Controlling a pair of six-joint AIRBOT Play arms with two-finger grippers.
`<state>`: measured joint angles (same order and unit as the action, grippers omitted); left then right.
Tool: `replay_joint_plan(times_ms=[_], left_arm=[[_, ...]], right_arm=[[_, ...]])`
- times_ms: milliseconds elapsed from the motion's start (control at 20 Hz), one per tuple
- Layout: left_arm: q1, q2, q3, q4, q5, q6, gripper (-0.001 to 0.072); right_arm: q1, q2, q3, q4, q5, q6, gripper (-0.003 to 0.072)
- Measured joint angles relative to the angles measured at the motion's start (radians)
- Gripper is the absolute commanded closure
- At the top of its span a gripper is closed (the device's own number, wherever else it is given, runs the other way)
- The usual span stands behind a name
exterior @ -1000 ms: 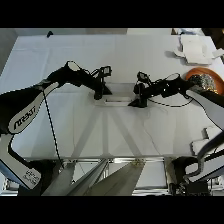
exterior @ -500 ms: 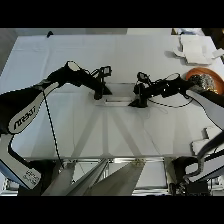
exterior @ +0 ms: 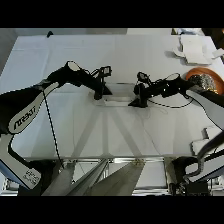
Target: Fold the box and place the chain.
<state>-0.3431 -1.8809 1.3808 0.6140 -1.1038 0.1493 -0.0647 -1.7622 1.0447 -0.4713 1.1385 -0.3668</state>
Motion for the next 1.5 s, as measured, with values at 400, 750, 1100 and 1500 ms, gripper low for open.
replay_joint_plan(times_ms=[400, 750, 1100, 1500], left_arm=[[0.000, 0.000, 0.000, 0.000, -0.001, 0.000, 0.0698], [0.000, 0.000, 0.000, 0.000, 0.000, 0.000, 0.0698], [0.000, 0.000, 0.000, 0.000, 0.000, 0.000, 0.0698], [0.000, 0.000, 0.000, 0.000, 0.006, 0.000, 0.0527]], right_arm=[[0.000, 0.000, 0.000, 0.001, 0.000, 0.001, 0.0166], [0.000, 0.000, 0.000, 0.001, 0.001, 0.000, 0.0166], [0.000, 0.000, 0.000, 0.000, 0.001, 0.000, 0.0166], [0.000, 0.000, 0.000, 0.000, 0.004, 0.000, 0.0166]])
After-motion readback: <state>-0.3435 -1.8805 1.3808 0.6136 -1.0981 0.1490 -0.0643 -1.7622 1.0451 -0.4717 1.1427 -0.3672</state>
